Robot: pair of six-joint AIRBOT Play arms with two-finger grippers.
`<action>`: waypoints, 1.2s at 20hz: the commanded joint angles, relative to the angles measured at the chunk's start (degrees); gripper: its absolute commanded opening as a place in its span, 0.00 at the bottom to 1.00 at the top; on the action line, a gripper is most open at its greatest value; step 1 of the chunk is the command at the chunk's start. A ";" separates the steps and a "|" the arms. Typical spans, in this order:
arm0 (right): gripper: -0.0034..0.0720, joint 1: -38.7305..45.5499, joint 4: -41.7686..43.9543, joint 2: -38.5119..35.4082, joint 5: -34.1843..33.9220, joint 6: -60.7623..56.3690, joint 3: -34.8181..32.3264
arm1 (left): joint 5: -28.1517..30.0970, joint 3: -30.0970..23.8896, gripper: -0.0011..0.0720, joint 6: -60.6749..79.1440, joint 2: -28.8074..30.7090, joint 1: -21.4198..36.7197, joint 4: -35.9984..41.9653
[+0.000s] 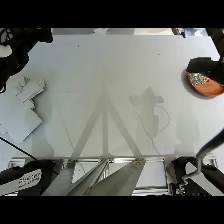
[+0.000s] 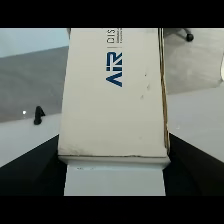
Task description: Fold the box and place the chain.
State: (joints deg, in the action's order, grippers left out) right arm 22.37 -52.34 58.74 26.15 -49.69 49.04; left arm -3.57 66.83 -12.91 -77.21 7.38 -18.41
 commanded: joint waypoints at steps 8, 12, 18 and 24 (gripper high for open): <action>0.06 0.02 0.02 -0.04 -0.04 0.00 0.07 | -4.15 -4.39 0.02 -5.57 -4.31 0.98 -3.50; 0.06 0.02 0.04 -0.04 -0.04 0.00 0.07 | -4.15 -8.81 0.02 -5.60 -5.84 1.11 -3.48; 0.06 0.02 0.02 -0.04 -0.04 0.00 0.07 | -3.32 -12.35 0.03 -5.60 -9.53 1.18 -3.48; 0.06 0.02 0.02 -0.04 -0.04 0.00 0.07 | -3.37 -12.72 0.03 -5.60 -15.15 1.18 -3.45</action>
State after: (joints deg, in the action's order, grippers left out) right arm 22.37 -52.31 58.74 26.09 -49.69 49.04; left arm -6.92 54.39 -18.48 -89.91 8.51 -21.85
